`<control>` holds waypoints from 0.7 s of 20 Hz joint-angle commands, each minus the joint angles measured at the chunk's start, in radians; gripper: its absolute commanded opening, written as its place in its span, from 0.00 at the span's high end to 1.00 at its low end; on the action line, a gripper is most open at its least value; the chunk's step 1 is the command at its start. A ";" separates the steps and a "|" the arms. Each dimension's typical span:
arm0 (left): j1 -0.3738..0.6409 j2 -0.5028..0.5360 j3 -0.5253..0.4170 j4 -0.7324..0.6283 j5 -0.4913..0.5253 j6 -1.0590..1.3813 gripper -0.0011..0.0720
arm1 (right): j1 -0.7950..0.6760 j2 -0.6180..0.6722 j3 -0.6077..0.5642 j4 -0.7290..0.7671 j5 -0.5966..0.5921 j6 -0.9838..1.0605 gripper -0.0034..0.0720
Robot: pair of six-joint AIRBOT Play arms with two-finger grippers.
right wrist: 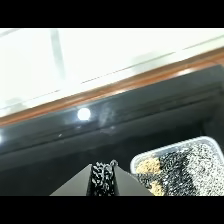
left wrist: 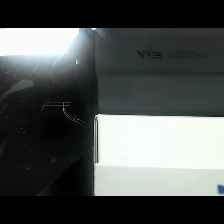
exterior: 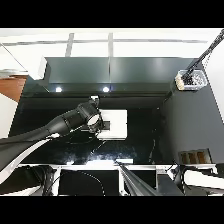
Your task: Fold the box and place the chain.
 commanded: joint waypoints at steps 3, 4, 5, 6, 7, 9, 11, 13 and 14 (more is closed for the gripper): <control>0.000 0.000 0.000 0.000 -0.007 0.001 0.95 | 0.000 0.103 0.004 0.061 -0.004 -0.032 0.93; 0.000 0.000 0.000 -0.001 -0.006 0.001 0.95 | 0.000 0.123 0.014 0.066 -0.009 -0.032 0.93; 0.000 0.000 0.000 -0.003 -0.006 0.001 0.95 | 0.000 0.143 0.030 0.095 -0.019 -0.037 0.93; 0.000 0.000 0.000 -0.004 -0.006 0.001 0.95 | 0.001 0.169 0.042 0.143 -0.027 -0.062 0.93; 0.000 0.000 0.000 -0.004 -0.006 0.001 0.95 | 0.006 0.196 0.047 0.176 -0.039 -0.081 0.93; 0.000 0.000 0.000 -0.003 -0.006 0.001 0.95 | 0.027 0.253 0.053 0.192 -0.114 -0.113 0.93; 0.000 0.000 0.000 -0.003 -0.005 0.001 0.95 | 0.061 0.295 0.053 0.192 -0.239 -0.158 0.93; 0.000 0.000 0.000 0.000 -0.004 0.001 0.95 | 0.107 0.317 0.053 0.192 -0.273 -0.170 0.93; 0.000 0.000 0.000 0.000 -0.001 0.000 0.95 | 0.137 0.322 0.053 0.193 -0.277 -0.170 0.93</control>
